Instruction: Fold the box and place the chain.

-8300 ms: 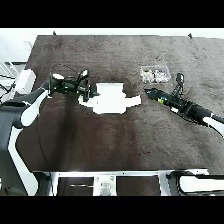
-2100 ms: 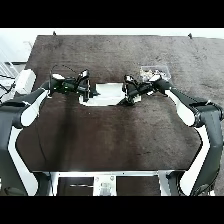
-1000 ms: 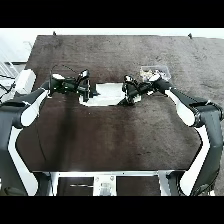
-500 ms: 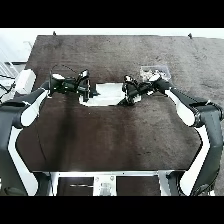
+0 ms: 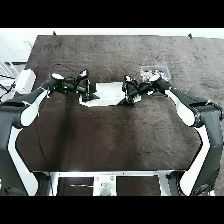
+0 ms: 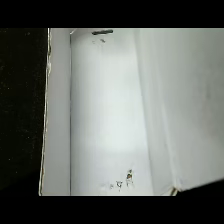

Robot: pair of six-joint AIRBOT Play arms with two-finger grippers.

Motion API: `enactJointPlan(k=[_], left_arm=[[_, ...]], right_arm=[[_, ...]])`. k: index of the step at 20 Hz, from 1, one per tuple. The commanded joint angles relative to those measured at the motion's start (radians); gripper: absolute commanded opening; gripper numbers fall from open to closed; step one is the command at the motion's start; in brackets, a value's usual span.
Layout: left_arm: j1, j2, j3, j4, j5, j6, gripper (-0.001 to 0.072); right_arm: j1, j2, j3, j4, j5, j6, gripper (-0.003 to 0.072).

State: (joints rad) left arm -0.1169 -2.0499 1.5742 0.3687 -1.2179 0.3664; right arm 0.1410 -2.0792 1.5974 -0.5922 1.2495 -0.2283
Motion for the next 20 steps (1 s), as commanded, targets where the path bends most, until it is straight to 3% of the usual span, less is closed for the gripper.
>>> enactJointPlan(k=[1,7,9,10,11,12,17,20], left_arm=[[0.029,0.002,0.004,-0.01,-0.082,-0.023,0.051],[0.13,0.038,0.028,-0.019,-0.244,-0.044,0.0507],[0.145,0.049,0.052,-0.024,-0.298,-0.087,0.0262],[0.147,0.052,0.063,-0.026,-0.347,-0.087,0.0075],[0.147,0.055,0.077,-0.033,-0.392,-0.082,0.0018],[0.144,0.063,0.079,-0.051,-0.407,-0.103,0.0016],[0.097,0.181,0.048,-0.035,-0.293,-0.254,0.0012],[0.018,0.323,-0.117,0.015,-0.084,-0.197,0.0012]], right_arm=[[0.001,0.0,0.0,0.0,0.0,0.0,0.0582],[0.001,0.0,0.0,0.0,0.0,0.0,0.0581],[0.001,0.0,0.0,0.0,0.0,0.0,0.0581],[0.001,0.0,0.0,0.0,0.0,0.0,0.0582],[0.001,0.0,0.0,0.0,0.0,0.0,0.0581],[0.001,0.0,0.0,0.0,0.0,0.0,0.0581],[0.001,0.0,0.0,0.0,0.0,0.0,0.0582],[0.001,0.0,0.0,0.0,0.0,0.0,0.0582]])
